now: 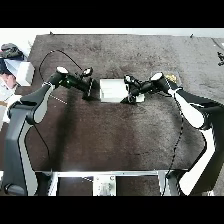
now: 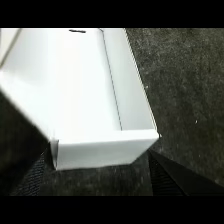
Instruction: Fold the box and place the chain.
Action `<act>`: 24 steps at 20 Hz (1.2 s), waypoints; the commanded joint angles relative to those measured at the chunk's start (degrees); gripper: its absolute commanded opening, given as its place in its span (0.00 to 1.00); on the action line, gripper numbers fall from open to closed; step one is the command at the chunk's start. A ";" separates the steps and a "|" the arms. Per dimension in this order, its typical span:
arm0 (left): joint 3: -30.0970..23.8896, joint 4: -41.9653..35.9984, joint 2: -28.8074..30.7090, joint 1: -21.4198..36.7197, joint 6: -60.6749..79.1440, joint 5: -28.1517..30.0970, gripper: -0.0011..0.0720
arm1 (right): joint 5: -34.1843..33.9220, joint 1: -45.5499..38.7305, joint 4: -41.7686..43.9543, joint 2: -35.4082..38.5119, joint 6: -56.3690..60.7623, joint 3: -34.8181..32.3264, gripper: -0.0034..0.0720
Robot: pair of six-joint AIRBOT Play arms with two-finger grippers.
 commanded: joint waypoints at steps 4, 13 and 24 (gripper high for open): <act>-0.02 -0.68 -0.39 -2.45 -1.49 3.93 1.00 | 0.02 0.04 0.00 0.00 0.02 0.02 0.67; -0.02 -1.97 -2.25 -2.78 -1.38 7.78 1.00 | 0.02 0.04 0.00 0.00 0.00 0.02 0.67; -0.02 -2.58 -2.60 -2.78 0.48 8.72 1.00 | 0.02 0.04 0.00 0.00 0.02 0.02 0.67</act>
